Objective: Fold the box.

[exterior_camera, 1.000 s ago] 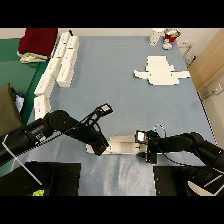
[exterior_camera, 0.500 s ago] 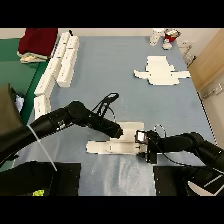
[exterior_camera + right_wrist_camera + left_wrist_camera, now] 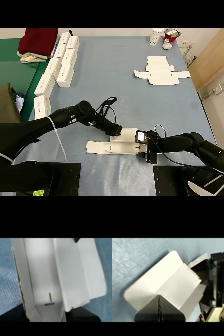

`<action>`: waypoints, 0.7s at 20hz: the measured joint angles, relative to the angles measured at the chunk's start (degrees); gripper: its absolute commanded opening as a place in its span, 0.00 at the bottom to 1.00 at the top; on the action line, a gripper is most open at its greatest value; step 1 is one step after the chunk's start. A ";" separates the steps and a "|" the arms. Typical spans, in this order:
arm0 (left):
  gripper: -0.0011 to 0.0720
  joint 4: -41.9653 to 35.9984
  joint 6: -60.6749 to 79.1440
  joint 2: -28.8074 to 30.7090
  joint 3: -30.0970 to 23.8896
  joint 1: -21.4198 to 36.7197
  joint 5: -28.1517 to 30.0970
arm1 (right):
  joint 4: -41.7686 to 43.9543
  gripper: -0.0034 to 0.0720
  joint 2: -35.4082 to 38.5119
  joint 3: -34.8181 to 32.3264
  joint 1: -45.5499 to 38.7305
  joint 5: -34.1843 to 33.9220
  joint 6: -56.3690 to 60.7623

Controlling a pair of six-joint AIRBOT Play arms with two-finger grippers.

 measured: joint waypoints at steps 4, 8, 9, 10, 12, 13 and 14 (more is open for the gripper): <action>0.03 0.52 2.16 1.31 0.55 0.20 0.02 | 0.00 0.75 0.00 0.00 0.00 0.00 0.00; 0.03 4.04 5.25 9.55 1.01 0.20 -1.01 | -0.02 0.75 -0.02 0.02 0.00 0.00 -0.04; 0.03 6.14 5.68 12.55 1.01 0.13 -1.73 | -0.02 0.75 -0.02 0.02 0.00 0.00 -0.04; 0.03 8.63 5.95 16.02 0.74 0.13 -2.47 | -0.02 0.75 -0.02 0.02 0.00 0.00 -0.04; 0.03 13.64 6.34 23.30 -0.83 0.02 -4.37 | -0.02 0.75 -0.02 0.02 0.00 0.00 -0.07; 0.03 15.61 6.71 26.93 -2.16 0.02 -5.03 | -0.02 0.75 -0.02 0.02 0.00 0.00 -0.07; 0.03 17.31 7.65 30.80 -3.98 0.02 -5.64 | -0.02 0.75 -0.02 0.02 0.00 0.00 -0.07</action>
